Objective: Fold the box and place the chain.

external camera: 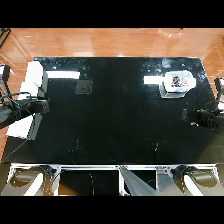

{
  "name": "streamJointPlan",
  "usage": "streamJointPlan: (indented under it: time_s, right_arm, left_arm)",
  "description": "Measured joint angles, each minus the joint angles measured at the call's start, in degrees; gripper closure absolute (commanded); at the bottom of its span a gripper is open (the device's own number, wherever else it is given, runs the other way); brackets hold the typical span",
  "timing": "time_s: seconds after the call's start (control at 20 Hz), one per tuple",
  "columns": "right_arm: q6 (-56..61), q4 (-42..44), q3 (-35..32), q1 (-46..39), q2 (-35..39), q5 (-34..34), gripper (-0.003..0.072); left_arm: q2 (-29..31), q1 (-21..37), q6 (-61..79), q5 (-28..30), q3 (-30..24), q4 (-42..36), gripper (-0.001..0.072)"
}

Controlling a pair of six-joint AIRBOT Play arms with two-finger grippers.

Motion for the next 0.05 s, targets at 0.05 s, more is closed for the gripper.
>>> streamJointPlan:
  time_s: [0.05]
  right_arm:
    - [-0.02, 0.0, -0.04, 0.0, 0.0, 0.07, 0.0663]
  left_arm:
    - [0.02, 0.0, 0.02, 0.04, -0.04, 0.0, 0.0689]
